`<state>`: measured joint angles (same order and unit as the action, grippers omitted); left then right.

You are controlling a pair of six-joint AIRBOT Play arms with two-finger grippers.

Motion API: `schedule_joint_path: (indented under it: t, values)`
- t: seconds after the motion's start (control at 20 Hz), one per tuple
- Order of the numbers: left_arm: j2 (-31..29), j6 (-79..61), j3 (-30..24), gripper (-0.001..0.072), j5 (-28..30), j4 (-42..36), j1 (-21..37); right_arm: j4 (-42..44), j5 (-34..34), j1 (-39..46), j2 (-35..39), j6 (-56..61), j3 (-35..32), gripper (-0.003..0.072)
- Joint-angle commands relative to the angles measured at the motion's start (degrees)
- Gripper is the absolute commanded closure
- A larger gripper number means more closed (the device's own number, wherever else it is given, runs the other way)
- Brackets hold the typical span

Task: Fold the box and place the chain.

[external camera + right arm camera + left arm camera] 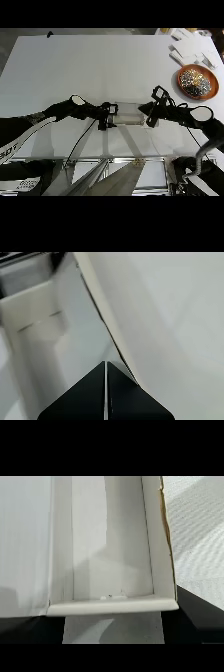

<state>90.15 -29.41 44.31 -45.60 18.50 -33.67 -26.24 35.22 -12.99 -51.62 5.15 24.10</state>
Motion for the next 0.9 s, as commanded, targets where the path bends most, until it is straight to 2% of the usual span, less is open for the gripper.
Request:
schedule_joint_path:
  t: [0.0,0.25,0.45,0.55,0.7,0.85]
  values:
    - [0.02,0.00,0.00,0.0457,-0.02,0.02,0.00,9.99,-13.99,-1.05,-6.36,0.87,0.07,0.0667]
    - [0.02,-0.02,0.00,0.0457,-0.02,0.02,0.00,3.13,-9.68,-1.05,-10.88,1.75,0.04,0.0667]
    - [0.02,-0.02,0.00,0.0457,-0.02,0.02,0.00,1.75,-8.76,-1.05,-9.94,4.11,0.33,0.0667]
    - [0.02,-0.02,0.00,0.0458,-0.04,0.02,0.00,-0.42,-5.75,-1.05,-6.34,5.55,1.62,0.0667]
    - [0.02,0.00,0.00,0.0457,-0.04,0.02,0.00,-13.46,-0.33,-1.05,2.38,13.09,4.59,0.0666]
    - [0.02,-0.02,0.00,0.0457,-0.04,0.02,0.00,-23.21,8.66,-1.05,11.02,9.29,5.09,0.0667]
